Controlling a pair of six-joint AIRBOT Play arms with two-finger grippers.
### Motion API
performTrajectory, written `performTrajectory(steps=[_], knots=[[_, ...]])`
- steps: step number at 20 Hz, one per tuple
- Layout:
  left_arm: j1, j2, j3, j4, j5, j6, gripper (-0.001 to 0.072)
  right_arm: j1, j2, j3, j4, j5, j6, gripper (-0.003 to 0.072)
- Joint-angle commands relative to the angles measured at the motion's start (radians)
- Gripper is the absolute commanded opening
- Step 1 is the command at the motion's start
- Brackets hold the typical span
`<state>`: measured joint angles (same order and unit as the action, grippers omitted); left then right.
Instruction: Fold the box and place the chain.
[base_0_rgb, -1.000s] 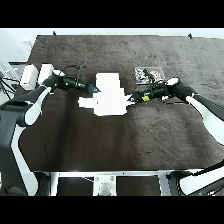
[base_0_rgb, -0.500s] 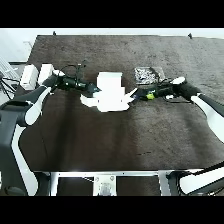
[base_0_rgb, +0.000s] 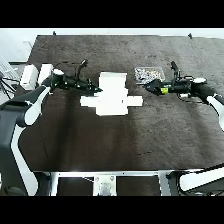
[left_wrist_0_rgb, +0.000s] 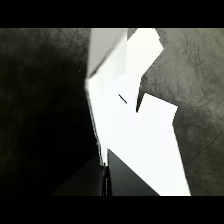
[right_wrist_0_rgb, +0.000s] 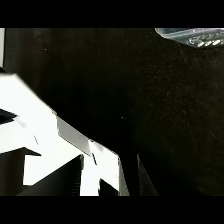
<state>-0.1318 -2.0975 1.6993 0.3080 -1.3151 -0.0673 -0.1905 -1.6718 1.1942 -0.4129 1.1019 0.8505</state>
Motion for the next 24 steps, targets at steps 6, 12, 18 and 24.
performTrajectory(steps=[6,12,18,24], knots=[[0.001,0.0,-0.018,-0.005,0.034,0.373,0.0016,-0.01,0.001,0.0,0.039,0.002,-0.075,0.0405],[0.001,0.0,-0.134,-0.078,0.1,0.542,0.0016,-0.01,0.0,0.0,0.039,0.002,-0.096,0.0405],[0.001,-0.003,-0.141,-0.085,0.077,0.549,0.0018,-0.01,0.0,0.0,0.039,0.002,-0.113,0.0405],[0.001,-0.012,-0.141,-0.094,0.061,0.501,0.002,-0.01,0.0,0.0,0.039,0.002,-0.139,0.0405]])
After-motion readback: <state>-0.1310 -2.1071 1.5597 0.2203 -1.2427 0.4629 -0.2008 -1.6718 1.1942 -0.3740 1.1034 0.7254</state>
